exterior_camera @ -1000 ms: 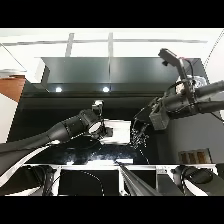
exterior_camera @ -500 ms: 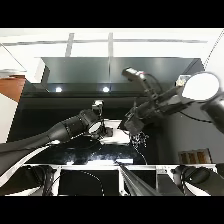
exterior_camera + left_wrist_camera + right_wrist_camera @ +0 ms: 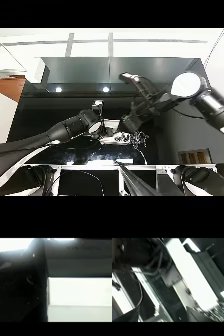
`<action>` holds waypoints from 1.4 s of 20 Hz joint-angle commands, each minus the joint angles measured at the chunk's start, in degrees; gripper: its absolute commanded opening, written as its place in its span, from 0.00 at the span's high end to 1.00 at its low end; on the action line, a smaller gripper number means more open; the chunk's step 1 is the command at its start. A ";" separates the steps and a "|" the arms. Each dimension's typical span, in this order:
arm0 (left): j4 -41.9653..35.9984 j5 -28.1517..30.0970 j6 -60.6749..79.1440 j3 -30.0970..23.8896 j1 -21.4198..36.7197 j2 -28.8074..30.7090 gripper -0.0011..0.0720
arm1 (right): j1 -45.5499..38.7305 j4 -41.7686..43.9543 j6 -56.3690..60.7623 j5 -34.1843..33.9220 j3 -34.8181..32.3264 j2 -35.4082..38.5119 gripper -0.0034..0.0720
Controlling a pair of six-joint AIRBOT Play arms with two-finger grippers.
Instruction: Fold the box and place the chain.
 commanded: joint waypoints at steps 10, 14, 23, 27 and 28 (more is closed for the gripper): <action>0.07 -0.04 0.04 -0.02 0.02 -0.02 0.94 | -23.47 -8.87 -24.61 -21.94 -34.80 22.82 0.02; 0.15 0.00 0.04 -0.02 0.02 -0.02 0.94 | -16.74 -6.32 -47.78 -25.90 -40.59 18.47 0.02; 0.20 0.00 0.04 -0.02 0.02 -0.02 0.94 | -10.97 3.39 -71.49 -31.15 -40.54 6.38 0.02; 0.20 0.00 0.04 -0.02 0.02 -0.02 0.94 | -10.95 7.21 -75.38 -31.69 -40.54 5.31 0.02; 0.17 0.00 0.04 -0.02 0.02 -0.02 0.94 | -10.86 7.26 -75.82 -31.71 -40.54 4.70 0.02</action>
